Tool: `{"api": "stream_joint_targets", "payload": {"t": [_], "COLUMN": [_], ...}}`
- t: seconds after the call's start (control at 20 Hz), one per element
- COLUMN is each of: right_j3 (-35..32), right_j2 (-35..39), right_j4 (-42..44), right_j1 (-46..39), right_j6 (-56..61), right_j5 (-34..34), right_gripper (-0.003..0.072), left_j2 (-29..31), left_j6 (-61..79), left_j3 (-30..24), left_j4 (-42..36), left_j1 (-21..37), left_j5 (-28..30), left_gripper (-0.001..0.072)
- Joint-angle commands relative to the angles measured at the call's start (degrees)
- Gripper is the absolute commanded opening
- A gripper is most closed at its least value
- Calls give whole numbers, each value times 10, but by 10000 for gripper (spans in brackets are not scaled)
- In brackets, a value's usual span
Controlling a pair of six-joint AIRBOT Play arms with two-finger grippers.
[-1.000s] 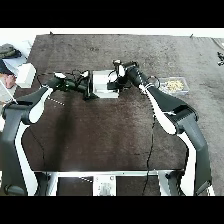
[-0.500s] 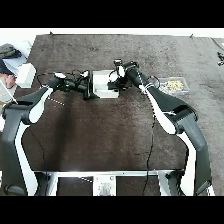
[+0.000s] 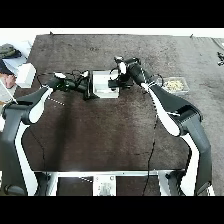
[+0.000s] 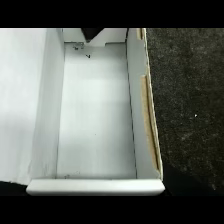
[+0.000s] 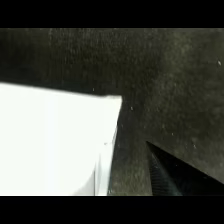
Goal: Fold the box and place the chain.
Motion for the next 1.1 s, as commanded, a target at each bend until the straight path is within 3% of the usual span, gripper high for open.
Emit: {"api": "stream_joint_targets", "payload": {"t": [0.0,0.1,0.15,0.25,0.3,0.5,0.7,0.75,0.85,1.05], "right_j3": [0,-1,-10,-46,-68,-192,-384,-418,-447,-432], "right_j2": [22,47,65,108,134,253,365,378,377,327], "right_j4": [0,0,-1,-12,-22,-30,-28,-21,3,111], "right_j1": [-1,-1,-1,-2,-3,-32,-127,-164,-236,-329], "right_j6": [-31,-63,-86,-108,-108,-107,-98,-97,-99,-216], "right_j5": [23,19,2,-39,-64,-170,-312,-327,-324,-291], "right_gripper": [558,556,494,187,175,186,191,358,372,372], "left_j2": [0,0,0,0,0,0,0,0,0,0], "left_j6": [-1,-1,-1,-1,-1,-1,-1,-1,-1,-1], "left_j3": [0,0,0,0,0,0,0,0,0,0], "left_j4": [0,0,0,-1,-1,0,0,-1,-1,-1], "left_j1": [0,0,0,0,0,0,0,0,0,0], "left_j5": [0,0,0,0,0,0,0,0,0,0], "left_gripper": [282,282,282,282,282,282,282,282,282,282]}}
